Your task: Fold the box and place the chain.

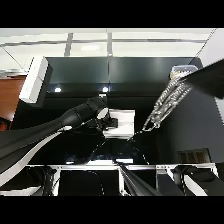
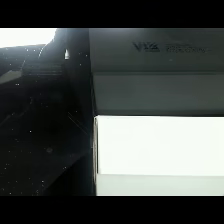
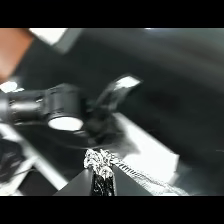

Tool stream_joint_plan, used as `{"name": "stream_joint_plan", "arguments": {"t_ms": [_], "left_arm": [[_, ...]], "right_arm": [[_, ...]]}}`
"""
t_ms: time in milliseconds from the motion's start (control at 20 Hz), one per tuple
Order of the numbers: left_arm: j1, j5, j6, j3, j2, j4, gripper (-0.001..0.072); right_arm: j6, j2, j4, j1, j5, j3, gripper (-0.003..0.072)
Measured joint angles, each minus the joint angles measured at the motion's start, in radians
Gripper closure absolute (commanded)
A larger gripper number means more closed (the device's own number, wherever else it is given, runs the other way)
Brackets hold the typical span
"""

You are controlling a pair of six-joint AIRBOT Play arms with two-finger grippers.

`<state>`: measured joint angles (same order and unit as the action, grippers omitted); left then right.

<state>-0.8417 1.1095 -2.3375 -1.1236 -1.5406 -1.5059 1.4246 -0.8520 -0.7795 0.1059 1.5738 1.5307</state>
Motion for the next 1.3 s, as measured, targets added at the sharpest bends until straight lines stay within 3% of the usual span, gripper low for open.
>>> {"name": "stream_joint_plan", "arguments": {"t_ms": [250,600,650,700,750,1050,1250,1300], "left_arm": [[0.0,0.0,0.0,0.0,0.0,0.0,0.0684],[0.0,0.0,0.0,0.0,0.0,0.0,0.0684],[0.0,0.0,0.0,0.0,0.0,0.0,0.0684],[0.0,0.0,0.0,0.0,0.0,0.0,0.0684],[0.0,0.0,0.0,0.0,0.0,0.0,0.0684],[0.0,0.001,0.0,0.0,0.0,0.0,0.0684],[0.0,0.001,0.0,0.0,0.0,0.0,0.0684],[0.0,0.001,0.0,0.0,0.0,0.0,0.0684]], "right_arm": [[-0.039,-0.001,0.1,0.093,-0.205,-0.321,0.0672],[-0.044,-0.006,0.103,0.2,-0.546,-0.761,0.0665],[-0.043,-0.007,0.1,0.206,-0.58,-0.804,0.06],[-0.043,-0.007,0.099,0.21,-0.61,-0.836,0.0409],[-0.042,-0.008,0.097,0.213,-0.628,-0.859,0.0365],[-0.074,-0.007,0.064,0.187,-0.63,-0.899,0.0361],[-0.111,-0.005,-0.108,0.105,-0.546,-0.901,0.0358],[-0.143,-0.005,-0.162,0.092,-0.531,-0.91,0.016]]}}
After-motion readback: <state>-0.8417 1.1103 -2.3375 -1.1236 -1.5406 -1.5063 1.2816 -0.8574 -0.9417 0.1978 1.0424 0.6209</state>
